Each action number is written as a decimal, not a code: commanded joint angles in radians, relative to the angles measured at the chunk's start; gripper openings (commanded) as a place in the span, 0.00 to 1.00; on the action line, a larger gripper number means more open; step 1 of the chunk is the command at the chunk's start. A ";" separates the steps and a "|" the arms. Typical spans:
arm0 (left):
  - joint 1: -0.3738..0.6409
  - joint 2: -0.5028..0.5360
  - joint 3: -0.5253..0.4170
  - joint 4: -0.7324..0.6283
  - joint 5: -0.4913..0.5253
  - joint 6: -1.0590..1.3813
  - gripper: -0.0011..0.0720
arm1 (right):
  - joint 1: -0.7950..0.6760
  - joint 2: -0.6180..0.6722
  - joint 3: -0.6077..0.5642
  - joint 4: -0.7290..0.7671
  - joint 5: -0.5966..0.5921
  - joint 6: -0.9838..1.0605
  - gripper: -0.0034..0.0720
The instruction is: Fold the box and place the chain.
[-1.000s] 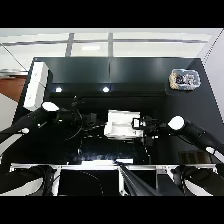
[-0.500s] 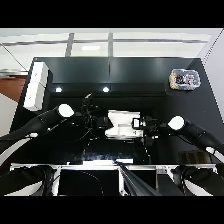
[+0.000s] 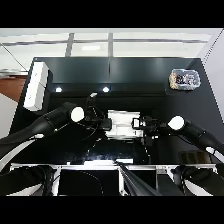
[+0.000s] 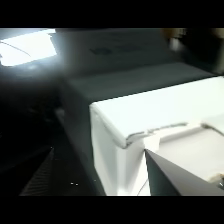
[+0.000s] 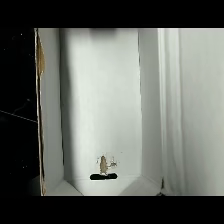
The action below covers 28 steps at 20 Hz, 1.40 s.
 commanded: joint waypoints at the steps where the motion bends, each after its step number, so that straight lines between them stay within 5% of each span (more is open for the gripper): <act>1: -0.051 -0.043 0.060 0.131 -0.079 -0.167 0.86 | 0.001 0.000 0.001 -0.001 -0.002 0.000 0.76; 3: -0.079 -0.083 0.096 0.156 -0.130 -0.206 0.85 | 0.001 0.000 0.001 -0.001 -0.002 0.000 0.76; 5: -0.108 -0.116 0.127 0.159 -0.142 -0.209 0.65 | 0.001 0.000 0.001 -0.001 -0.002 0.000 0.76; 7: -0.128 -0.134 0.143 0.159 -0.143 -0.222 0.64 | 0.001 0.000 0.001 -0.001 -0.001 0.000 0.76; 10: -0.141 -0.147 0.143 0.197 -0.137 -0.254 0.41 | 0.001 0.000 0.001 -0.001 -0.001 0.000 0.76; 20: -0.143 -0.154 0.152 0.242 -0.135 -0.340 0.40 | 0.001 0.000 0.001 -0.001 0.000 0.000 0.76; 28: -0.171 -0.233 0.285 0.319 -0.264 -0.340 0.40 | 0.001 0.000 0.001 -0.001 -0.001 0.000 0.76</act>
